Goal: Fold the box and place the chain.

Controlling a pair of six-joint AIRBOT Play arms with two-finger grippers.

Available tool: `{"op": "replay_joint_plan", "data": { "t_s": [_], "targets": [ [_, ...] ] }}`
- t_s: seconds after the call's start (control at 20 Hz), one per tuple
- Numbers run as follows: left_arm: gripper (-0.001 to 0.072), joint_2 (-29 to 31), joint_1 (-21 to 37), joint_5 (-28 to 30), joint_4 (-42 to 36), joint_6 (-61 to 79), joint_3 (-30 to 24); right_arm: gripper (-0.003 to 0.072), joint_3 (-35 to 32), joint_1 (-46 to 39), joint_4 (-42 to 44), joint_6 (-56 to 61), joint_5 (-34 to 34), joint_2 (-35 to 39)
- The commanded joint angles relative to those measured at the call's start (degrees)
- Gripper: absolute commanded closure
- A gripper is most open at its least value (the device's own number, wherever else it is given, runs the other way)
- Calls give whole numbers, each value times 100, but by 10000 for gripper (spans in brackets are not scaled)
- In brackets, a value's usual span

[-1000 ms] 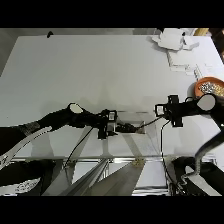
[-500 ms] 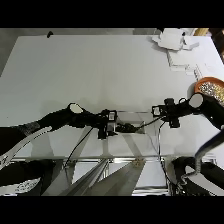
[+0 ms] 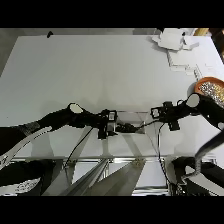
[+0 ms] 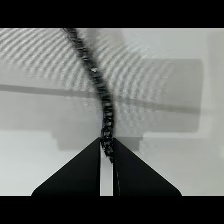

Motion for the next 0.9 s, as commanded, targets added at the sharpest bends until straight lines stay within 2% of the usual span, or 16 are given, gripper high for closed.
{"op": "replay_joint_plan", "data": {
  "t_s": [0.0, 0.15, 0.35, 0.5, 0.7, 0.85],
  "targets": [
    [438, 4, 0, 2, 0, 2, 4, 665, 9, 175, 28, 339, 295, 553],
    [438, 4, 0, 4, 2, 2, 4, 665, 9, 640, 374, 743, 479, 1362],
    [438, 4, 0, 4, 2, 2, 4, 665, 9, 1648, 1049, 1250, 284, 2011],
    [438, 4, 0, 4, 2, 2, 4, 665, 7, 2437, 1556, 1401, -310, 2039],
    [438, 4, 0, 2, 2, 2, 4, 665, 7, 3314, 1888, 1521, -1499, 1969],
    [438, 4, 0, 2, 0, 2, 4, 665, 7, 3622, 1910, 1526, -1755, 1753]
  ]
}}
